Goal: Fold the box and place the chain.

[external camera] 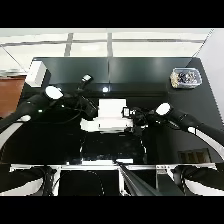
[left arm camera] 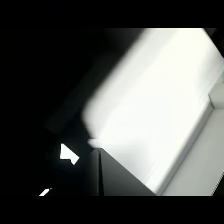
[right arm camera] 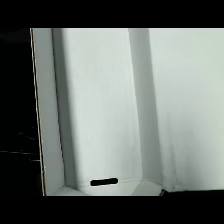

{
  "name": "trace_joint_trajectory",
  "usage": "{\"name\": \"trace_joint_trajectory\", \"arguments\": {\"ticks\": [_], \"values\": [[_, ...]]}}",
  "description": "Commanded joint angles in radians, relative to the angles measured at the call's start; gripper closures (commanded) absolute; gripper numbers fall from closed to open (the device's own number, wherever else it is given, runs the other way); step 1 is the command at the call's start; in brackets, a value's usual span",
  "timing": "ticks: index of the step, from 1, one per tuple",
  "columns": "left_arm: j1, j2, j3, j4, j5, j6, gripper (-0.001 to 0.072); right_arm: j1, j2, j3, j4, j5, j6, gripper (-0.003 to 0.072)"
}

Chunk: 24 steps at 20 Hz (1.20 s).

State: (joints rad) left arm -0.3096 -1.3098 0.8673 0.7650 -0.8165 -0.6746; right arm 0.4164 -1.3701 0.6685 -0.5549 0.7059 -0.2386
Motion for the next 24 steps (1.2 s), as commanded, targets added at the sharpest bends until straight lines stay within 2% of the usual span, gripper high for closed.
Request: {"name": "trace_joint_trajectory", "arguments": {"ticks": [1,3,5,6,7,8,11,15,18,19,20,21,23,24], "values": [[0.069,0.161,-0.024,0.09,-0.019,-0.032,0.0685,0.0,0.0,0.001,0.0,0.0,0.0,0.0193],[0.129,0.26,-0.132,0.011,-0.017,0.118,0.0684,0.0,0.0,0.001,0.0,0.0,0.0,0.0193],[0.166,0.292,-0.225,-0.06,-0.042,0.308,0.0678,0.0,0.0,0.001,0.0,0.0,0.0,0.0193],[0.162,0.288,-0.251,-0.057,-0.06,0.457,0.0512,0.0,0.0,0.001,0.0,0.0,0.0,0.0193],[0.148,0.28,-0.274,-0.06,-0.054,0.631,0.0141,0.0,0.0,0.001,0.0,0.0,0.0,0.0193],[0.129,0.267,-0.283,-0.053,-0.056,0.801,-0.0001,0.0,0.0,0.001,0.0,0.0,0.0,0.0193],[0.058,0.209,-0.279,-0.033,-0.004,0.914,0.0,0.0,0.0,0.001,0.0,0.0,0.0,0.0193],[-0.009,0.105,-0.24,-0.014,-0.008,0.94,0.0,0.0,0.0,0.001,0.0,0.0,0.0,0.0194],[-0.022,0.063,-0.225,-0.022,-0.053,0.927,0.0009,0.0,0.0,0.001,0.0,0.0,0.0,0.0193],[-0.022,0.059,-0.225,-0.021,-0.059,0.908,0.0033,0.0,0.0,0.001,0.0,0.0,0.0,0.0193],[-0.022,0.059,-0.225,-0.023,-0.058,0.875,0.0086,0.0,0.0,0.001,0.0,0.0,0.0,0.0193],[-0.022,0.059,-0.224,-0.023,-0.059,0.856,0.0234,0.0,0.0,0.001,0.0,0.0,0.0,0.0193],[-0.022,0.059,-0.224,-0.043,-0.058,0.857,0.0422,0.0,0.0,0.001,0.0,0.0,0.0,0.0193],[-0.022,0.058,-0.224,-0.06,-0.057,0.858,0.0444,0.0,0.0,0.001,0.0,0.0,0.0,0.0193]]}}
